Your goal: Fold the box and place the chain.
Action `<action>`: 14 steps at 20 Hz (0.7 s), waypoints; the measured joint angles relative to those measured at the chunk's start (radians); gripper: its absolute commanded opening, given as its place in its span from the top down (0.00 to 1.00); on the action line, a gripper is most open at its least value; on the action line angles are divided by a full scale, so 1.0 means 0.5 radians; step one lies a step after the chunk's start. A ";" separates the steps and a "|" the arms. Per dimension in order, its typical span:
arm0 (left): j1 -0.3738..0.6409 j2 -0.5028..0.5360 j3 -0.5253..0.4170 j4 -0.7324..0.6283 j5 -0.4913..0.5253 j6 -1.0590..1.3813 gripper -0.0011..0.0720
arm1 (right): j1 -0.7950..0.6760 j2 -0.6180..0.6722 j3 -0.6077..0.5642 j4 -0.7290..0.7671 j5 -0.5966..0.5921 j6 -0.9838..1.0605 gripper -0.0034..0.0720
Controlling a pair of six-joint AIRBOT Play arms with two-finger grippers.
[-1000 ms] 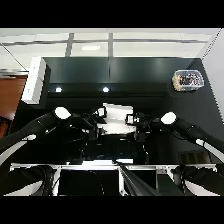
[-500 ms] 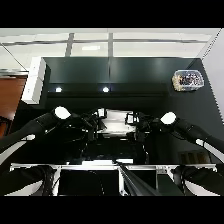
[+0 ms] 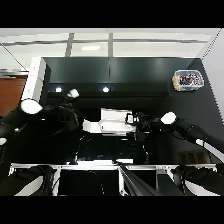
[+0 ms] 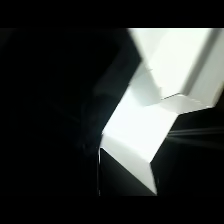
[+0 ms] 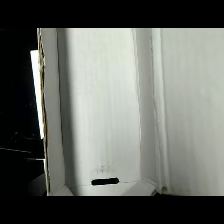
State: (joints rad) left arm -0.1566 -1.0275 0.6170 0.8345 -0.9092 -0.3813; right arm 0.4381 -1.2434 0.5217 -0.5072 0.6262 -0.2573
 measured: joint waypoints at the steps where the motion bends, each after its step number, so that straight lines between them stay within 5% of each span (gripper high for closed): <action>1: 0.098 0.026 -0.008 0.010 -0.013 -0.183 0.95 | -0.001 0.000 0.000 0.000 0.000 -0.001 0.43; 7: 0.452 -0.108 -0.111 -0.089 -0.226 -1.172 0.95 | 0.000 0.000 0.000 -0.001 0.002 -0.002 0.43; 14: 0.288 -0.578 -0.140 -0.410 -0.385 -1.347 0.95 | 0.000 0.000 0.000 -0.001 0.002 -0.002 0.43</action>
State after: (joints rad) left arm -0.0128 -1.3167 0.5468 0.6296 -1.1015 -1.0546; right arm 0.4381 -1.2434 0.5217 -0.5076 0.6273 -0.2584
